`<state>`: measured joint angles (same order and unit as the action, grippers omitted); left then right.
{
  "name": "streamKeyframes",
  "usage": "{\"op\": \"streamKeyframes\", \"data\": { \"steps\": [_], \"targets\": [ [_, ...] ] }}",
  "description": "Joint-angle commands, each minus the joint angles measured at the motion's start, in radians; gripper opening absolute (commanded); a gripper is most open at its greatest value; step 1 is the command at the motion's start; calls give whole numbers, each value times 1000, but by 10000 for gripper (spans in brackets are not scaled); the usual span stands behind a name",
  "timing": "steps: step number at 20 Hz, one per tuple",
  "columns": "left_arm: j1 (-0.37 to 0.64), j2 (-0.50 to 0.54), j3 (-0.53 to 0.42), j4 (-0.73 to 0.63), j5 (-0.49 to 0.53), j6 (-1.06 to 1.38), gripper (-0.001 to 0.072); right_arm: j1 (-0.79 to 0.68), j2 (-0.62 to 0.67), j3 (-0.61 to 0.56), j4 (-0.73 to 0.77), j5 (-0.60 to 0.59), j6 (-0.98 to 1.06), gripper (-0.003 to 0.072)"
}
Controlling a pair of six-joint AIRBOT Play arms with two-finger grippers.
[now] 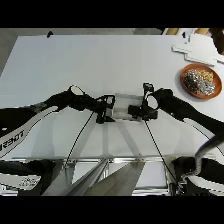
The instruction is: Fold the box and place the chain.
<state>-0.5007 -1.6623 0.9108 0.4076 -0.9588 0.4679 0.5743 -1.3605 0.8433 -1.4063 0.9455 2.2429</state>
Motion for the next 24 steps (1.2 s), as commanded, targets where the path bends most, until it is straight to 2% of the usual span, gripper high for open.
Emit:
{"op": "streamKeyframes", "data": {
  "steps": [1,11,15,16,17,20,21,23,24],
  "targets": [
    [0,1,1,4,-3,3,137,0,1,0,-13,20,-27,341],
    [0,1,1,4,-3,3,137,-3,0,0,-63,60,-26,330],
    [0,1,1,4,-3,3,137,-3,-4,0,-63,60,-27,138],
    [0,1,1,4,-3,3,137,-3,-3,0,-62,61,-27,52],
    [0,1,1,4,-3,3,137,-3,-3,0,-60,61,-28,17],
    [0,1,1,4,-3,3,137,-3,-3,0,-60,61,-33,17],
    [0,1,1,4,-3,3,137,-3,-3,0,-60,61,-45,41],
    [0,1,1,4,-3,3,137,-3,2,0,-60,64,-51,239],
    [0,1,1,4,-3,3,137,-3,10,0,-61,69,-56,263]
  ]
}}
